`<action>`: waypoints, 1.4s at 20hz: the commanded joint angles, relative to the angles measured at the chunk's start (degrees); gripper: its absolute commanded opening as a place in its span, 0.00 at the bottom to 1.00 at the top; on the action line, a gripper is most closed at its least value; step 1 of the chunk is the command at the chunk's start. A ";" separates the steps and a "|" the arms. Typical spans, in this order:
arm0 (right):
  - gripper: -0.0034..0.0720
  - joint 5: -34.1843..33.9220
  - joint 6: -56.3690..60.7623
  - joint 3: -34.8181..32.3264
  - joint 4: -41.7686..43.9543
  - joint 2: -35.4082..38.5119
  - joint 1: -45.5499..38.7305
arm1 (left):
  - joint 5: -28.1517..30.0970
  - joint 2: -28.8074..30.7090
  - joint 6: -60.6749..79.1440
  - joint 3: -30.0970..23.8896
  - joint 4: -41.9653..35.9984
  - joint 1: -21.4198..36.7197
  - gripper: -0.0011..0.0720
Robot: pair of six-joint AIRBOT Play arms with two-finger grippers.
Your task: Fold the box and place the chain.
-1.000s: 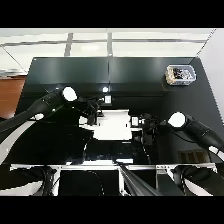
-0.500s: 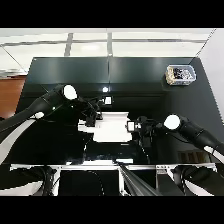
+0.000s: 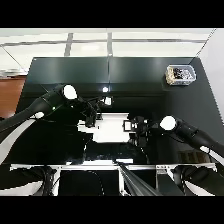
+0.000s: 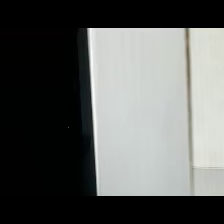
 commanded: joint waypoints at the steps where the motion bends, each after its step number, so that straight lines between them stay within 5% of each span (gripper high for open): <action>1: 0.94 -1.51 0.02 0.00 6.29 0.35 0.11 | -0.02 0.02 -0.57 0.07 -0.02 0.02 0.05; 6: 0.94 -1.38 0.72 0.00 -0.46 1.49 -0.39 | -0.02 0.02 -1.16 0.07 -0.02 0.02 0.05; 13: 0.94 0.28 5.42 0.00 5.05 1.49 -3.58 | 0.00 0.02 -1.29 0.07 -0.02 0.00 0.05; 18: 0.94 4.63 5.44 -0.02 -7.48 1.46 -3.45 | -0.02 0.02 -1.29 0.07 -0.02 0.00 0.05; 22: 0.94 5.73 5.49 -0.26 -5.75 1.29 -0.39 | 0.00 0.02 -1.29 0.07 -0.02 0.00 0.05; 28: 0.94 -1.97 5.62 -1.49 3.87 1.22 3.50 | -0.02 0.02 -1.29 0.07 -0.02 0.00 0.05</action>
